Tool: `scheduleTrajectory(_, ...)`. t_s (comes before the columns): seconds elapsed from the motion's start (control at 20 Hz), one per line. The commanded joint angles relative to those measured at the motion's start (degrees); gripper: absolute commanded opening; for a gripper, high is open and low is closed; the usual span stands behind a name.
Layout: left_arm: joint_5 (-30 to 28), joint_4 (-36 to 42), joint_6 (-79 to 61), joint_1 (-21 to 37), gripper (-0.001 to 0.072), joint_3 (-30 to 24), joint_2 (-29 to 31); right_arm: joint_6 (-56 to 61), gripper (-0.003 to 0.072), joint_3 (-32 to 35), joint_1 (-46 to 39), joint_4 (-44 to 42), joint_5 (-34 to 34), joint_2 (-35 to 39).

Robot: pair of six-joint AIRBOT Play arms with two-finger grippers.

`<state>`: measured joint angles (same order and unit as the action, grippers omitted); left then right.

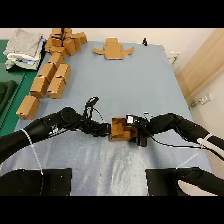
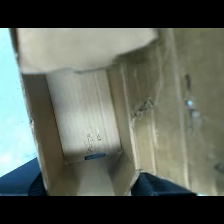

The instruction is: Fold the box.

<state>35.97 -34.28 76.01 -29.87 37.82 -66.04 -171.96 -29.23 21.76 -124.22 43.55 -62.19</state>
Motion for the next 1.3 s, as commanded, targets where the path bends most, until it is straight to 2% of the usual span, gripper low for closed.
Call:
scheduleTrajectory(0.0, 3.34, -2.16, -0.15, 2.4, 0.0174, 0.2, -0.04, 0.04, 0.06, 0.02, 0.02, -0.02, 0.02, 0.0)
scheduleTrajectory(0.3, 5.25, -1.2, -0.13, 3.67, 0.0189, 0.55, -0.02, 0.04, 0.06, 0.02, 0.02, -0.02, 0.02, 0.02)
scheduleTrajectory(0.35, 6.14, -1.22, -0.13, 3.74, 0.0363, 0.92, -0.02, 0.04, 0.0599, 0.02, 0.02, -0.02, 0.02, 0.0)
scheduleTrajectory(0.4, 6.93, -1.2, -0.11, 3.78, 0.0505, 1.29, -0.02, 0.04, 0.06, 0.02, 0.02, -0.02, 0.02, 0.0)
scheduleTrajectory(0.55, 7.91, 0.42, -0.2, 3.76, 0.051, 1.7, -0.04, 0.04, 0.0599, 0.02, 0.02, -0.02, 0.02, 0.0)
scheduleTrajectory(0.9, 3.37, 1.36, -0.15, 2.69, 0.051, 1.73, -0.52, 0.04, 0.06, 0.02, 0.02, -0.02, 0.02, 0.0)
scheduleTrajectory(1.1, 3.89, 3.43, -0.15, 2.56, 0.0509, 1.75, -0.57, 0.04, 0.06, 0.02, 0.02, -0.02, 0.02, 0.0)
scheduleTrajectory(1.25, 0.72, 3.39, 0.35, -0.63, 0.0509, 1.77, -0.59, 0.04, 0.06, 0.02, 0.02, -0.02, 0.02, 0.02)
